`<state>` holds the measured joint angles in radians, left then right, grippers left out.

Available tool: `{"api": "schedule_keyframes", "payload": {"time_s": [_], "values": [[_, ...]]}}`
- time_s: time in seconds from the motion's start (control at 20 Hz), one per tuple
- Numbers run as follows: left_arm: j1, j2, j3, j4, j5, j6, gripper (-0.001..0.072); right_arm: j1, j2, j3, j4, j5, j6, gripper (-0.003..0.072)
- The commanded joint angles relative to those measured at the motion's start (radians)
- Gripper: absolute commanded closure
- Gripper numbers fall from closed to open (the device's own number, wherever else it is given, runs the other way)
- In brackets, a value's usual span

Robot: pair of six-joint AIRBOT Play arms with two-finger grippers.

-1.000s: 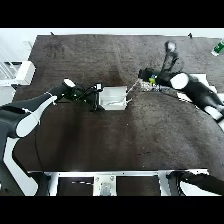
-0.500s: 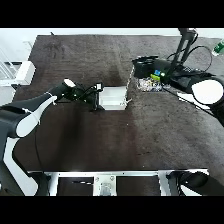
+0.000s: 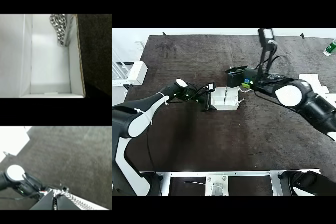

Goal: Fold the box and place the chain.

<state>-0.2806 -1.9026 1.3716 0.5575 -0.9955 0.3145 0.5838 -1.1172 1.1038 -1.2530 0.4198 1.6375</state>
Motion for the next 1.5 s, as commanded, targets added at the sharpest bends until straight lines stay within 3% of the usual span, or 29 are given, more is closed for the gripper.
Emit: {"api": "schedule_keyframes", "payload": {"time_s": [0.0,0.2,0.45,0.75,1.0,1.45], "values": [[0.000,0.000,0.000,0.000,0.000,0.000,0.0240,0.014,-0.066,0.001,0.004,-0.008,0.008,0.0674],[0.000,0.000,0.000,0.001,0.000,0.000,0.0241,-0.012,-0.027,0.002,-0.111,-0.001,0.039,0.0675],[0.000,0.000,0.000,0.001,0.000,0.000,0.0241,-0.089,0.056,0.001,-0.260,0.140,0.095,0.0675],[0.000,0.000,0.000,0.001,0.000,0.000,0.0240,-0.055,0.053,0.001,-0.214,0.155,0.125,0.0675],[0.000,0.000,0.000,0.001,0.000,0.000,0.0241,0.050,-0.046,0.001,-0.193,0.066,0.148,0.0675],[0.000,0.000,0.000,0.001,0.000,0.000,0.0241,0.053,-0.354,0.001,-0.161,-0.117,0.169,0.0673]]}}
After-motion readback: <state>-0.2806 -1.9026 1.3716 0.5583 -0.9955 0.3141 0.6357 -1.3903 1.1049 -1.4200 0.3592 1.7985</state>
